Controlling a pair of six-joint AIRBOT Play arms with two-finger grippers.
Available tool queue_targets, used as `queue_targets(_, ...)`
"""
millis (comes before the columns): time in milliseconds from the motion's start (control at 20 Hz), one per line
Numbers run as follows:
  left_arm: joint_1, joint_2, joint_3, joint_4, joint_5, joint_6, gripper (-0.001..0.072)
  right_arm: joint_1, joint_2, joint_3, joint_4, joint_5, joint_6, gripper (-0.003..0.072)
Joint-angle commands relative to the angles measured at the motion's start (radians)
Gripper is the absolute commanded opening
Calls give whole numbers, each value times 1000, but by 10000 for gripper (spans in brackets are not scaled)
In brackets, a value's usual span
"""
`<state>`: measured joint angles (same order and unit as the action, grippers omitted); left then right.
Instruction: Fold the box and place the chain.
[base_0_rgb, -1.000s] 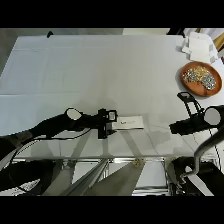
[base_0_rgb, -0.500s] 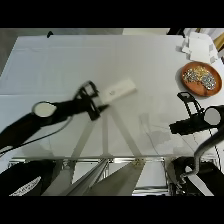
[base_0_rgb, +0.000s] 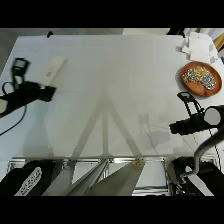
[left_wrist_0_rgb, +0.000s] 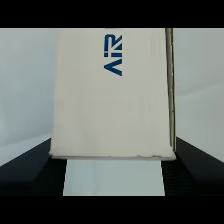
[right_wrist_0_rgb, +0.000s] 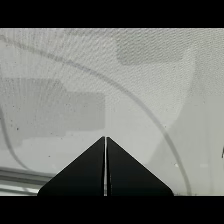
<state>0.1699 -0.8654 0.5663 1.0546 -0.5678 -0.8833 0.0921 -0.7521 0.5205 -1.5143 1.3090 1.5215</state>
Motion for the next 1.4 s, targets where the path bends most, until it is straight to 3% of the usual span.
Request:
queue_targets(0, 211, -34, 0, 184, -95, -259, 3, -1, 1, 1, 0, 0, 0, 16)
queue_targets(250, 261, -128, 0, 297, -211, -270, 3, -1, 1, 1, 0, 0, 0, 16)
queue_targets(550, 262, -188, 0, 312, -279, -269, 21, -1, 1, 1, 0, 0, 0, 16)
queue_targets(700, 262, -189, 0, 312, -281, -269, 421, -1, 1, 1, 0, 0, 0, 16)
queue_targets(750, 261, -189, 0, 312, -281, -269, 476, -1, 1, 1, 0, 0, 0, 16)
queue_targets(950, 260, -189, 0, 311, -301, -269, 530, -1, 1, 1, 0, 0, 0, 16)
queue_targets(1000, 260, -188, 0, 311, -305, -269, 589, -1, 1, 1, 0, 0, 0, 16)
queue_targets(1050, 260, -187, 0, 311, -306, -270, 709, -1, 1, 1, 0, 0, 0, 16)
queue_targets(1350, 258, -122, 1, 307, -266, -269, 701, -1, 1, 1, 0, 0, 0, 16)
